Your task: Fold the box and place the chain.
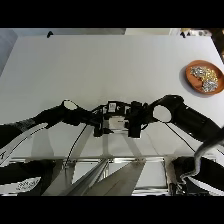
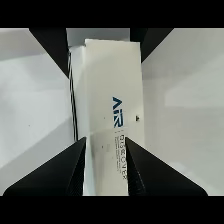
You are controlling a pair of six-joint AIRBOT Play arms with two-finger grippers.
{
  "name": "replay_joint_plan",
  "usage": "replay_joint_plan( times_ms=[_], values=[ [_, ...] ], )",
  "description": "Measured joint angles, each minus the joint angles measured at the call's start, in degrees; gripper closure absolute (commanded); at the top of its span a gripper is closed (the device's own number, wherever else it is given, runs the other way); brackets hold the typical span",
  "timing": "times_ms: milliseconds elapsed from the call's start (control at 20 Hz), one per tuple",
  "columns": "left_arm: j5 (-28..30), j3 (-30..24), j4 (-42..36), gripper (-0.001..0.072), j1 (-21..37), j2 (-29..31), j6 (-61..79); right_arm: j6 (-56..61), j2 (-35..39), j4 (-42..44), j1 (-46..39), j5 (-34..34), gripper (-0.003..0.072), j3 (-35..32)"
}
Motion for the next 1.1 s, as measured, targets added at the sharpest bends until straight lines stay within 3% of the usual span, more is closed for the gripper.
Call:
replay_joint_plan(
  times_ms=[150, 250, 300, 500, 800, 1100],
  values=[
    [0.00, 0.00, -0.02, 0.0640, 0.00, 0.00, -0.04, -0.04, 1.18, 0.17, 0.00, -0.22, 0.0420, -0.17],
    [0.00, 0.00, -0.04, 0.0640, 0.00, 0.00, -0.07, -0.09, 1.64, 0.42, 0.00, -0.20, 0.0619, -0.28],
    [0.00, 0.00, -0.04, 0.0640, 0.00, 0.00, -0.07, -0.26, 1.95, 0.92, 0.00, -0.37, 0.0670, -0.31],
    [0.00, 0.00, -0.07, 0.0640, 0.00, 0.00, -0.09, -0.72, 3.08, 5.18, 0.00, -3.58, 0.0670, -1.55],
    [0.00, 0.00, -0.07, 0.0640, 0.00, 0.00, -0.09, -0.42, 3.63, 12.79, 0.00, -16.83, 0.0670, -9.51],
    [0.00, 0.00, -0.07, 0.0640, 0.00, 0.00, -0.09, -0.07, 3.69, 14.67, 0.28, -20.76, 0.0670, -12.24]
  ],
)
